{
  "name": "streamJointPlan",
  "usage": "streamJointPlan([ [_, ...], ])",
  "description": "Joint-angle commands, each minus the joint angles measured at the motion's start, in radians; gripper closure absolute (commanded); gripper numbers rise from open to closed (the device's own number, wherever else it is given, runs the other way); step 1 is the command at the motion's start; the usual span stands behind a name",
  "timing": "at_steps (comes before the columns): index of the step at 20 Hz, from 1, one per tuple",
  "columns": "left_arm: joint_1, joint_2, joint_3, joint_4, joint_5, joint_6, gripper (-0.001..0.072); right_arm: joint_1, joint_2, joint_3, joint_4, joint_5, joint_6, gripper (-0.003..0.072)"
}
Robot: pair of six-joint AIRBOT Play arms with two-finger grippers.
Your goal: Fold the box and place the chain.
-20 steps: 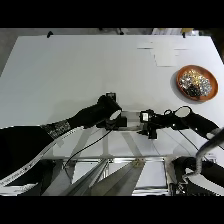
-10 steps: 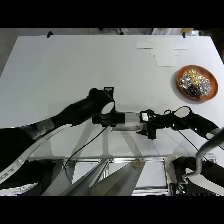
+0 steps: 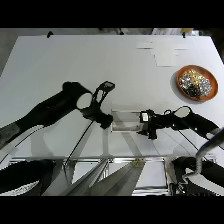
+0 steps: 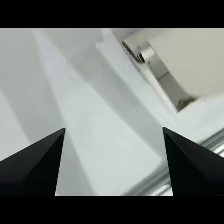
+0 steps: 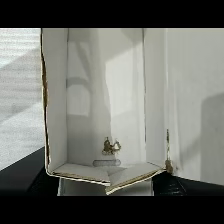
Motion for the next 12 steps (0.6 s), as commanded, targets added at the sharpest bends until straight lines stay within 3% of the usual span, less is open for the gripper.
streamJointPlan([
  [1, 0.109, 0.071, -0.175, -0.205, 0.104, 0.963, 0.0013, 0.000, 0.001, 0.000, 0.002, 0.000, 0.000, 0.0345],
  [3, 0.163, 0.063, -0.265, -0.371, 0.169, 1.434, 0.0013, 0.000, 0.001, 0.000, 0.002, 0.000, 0.000, 0.0345],
  [5, 0.195, 0.036, -0.313, -0.476, 0.218, 1.671, 0.0014, 0.000, 0.001, 0.000, 0.002, 0.000, 0.000, 0.0345],
  [12, 0.216, -0.114, -0.321, -0.680, 0.332, 1.822, 0.0011, 0.000, 0.001, 0.000, 0.002, 0.000, 0.000, 0.0345],
])
